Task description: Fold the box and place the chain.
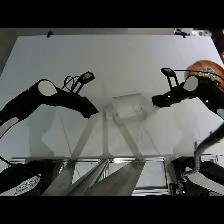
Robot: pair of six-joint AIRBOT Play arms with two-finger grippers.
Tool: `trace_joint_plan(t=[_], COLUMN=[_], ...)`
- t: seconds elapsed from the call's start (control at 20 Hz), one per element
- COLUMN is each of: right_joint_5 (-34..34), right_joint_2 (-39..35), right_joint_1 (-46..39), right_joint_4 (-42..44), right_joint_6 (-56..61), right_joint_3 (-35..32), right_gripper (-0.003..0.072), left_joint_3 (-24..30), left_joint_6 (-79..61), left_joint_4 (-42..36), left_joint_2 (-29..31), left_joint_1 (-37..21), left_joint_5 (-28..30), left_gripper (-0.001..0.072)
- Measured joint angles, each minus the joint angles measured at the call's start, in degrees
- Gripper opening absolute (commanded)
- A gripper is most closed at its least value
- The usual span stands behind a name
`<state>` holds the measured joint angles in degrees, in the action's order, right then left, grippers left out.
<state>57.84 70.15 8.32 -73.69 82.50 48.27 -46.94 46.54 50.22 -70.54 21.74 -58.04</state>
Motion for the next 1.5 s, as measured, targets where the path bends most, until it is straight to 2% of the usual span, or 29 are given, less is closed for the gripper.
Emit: trace_joint_plan(t=[0.25,0.5,0.85,0.9,1.05,1.1,1.15,1.35,1.5], right_joint_5=[-3.98,-10.29,-13.0,-13.07,-13.29,-13.42,-13.46,-13.49,-13.53], right_joint_2=[-1.14,-4.11,-10.71,-11.54,-12.98,-13.22,-13.42,-13.75,-13.84], right_joint_1=[0.39,3.41,4.72,4.76,4.83,4.85,4.83,4.83,4.83], right_joint_4=[0.35,1.64,1.86,1.86,1.97,2.08,2.1,2.8,3.17], right_joint_6=[0.02,1.51,4.35,4.74,5.84,6.05,6.23,6.45,6.49], right_joint_3=[-0.98,-6.49,-11.45,-12.26,-14.38,-14.84,-15.15,-15.74,-15.89], right_gripper=[0.0009,0.0009,0.0009,0.0009,0.001,0.001,0.001,0.001,0.001], left_joint_3=[0.0,-0.46,-2.16,-2.27,-2.43,-2.47,-2.49,-4.48,-9.53], left_joint_6=[0.0,0.0,-6.21,-7.41,-12.26,-13.94,-15.43,-18.36,-19.43], left_joint_4=[2.62,3.28,3.56,3.54,3.52,3.54,3.52,1.81,0.37], left_joint_2=[0.0,0.0,0.0,0.0,0.0,0.0,-0.04,-1.92,-6.27], left_joint_1=[0.02,0.02,0.11,0.17,0.98,1.55,2.25,4.13,4.63], left_joint_5=[1.64,3.61,2.95,2.91,2.84,3.02,3.76,7.3,5.27], left_gripper=[0.0252,0.0254,0.026,0.0291,0.0296,0.0342,0.0427,0.0436,0.0457])
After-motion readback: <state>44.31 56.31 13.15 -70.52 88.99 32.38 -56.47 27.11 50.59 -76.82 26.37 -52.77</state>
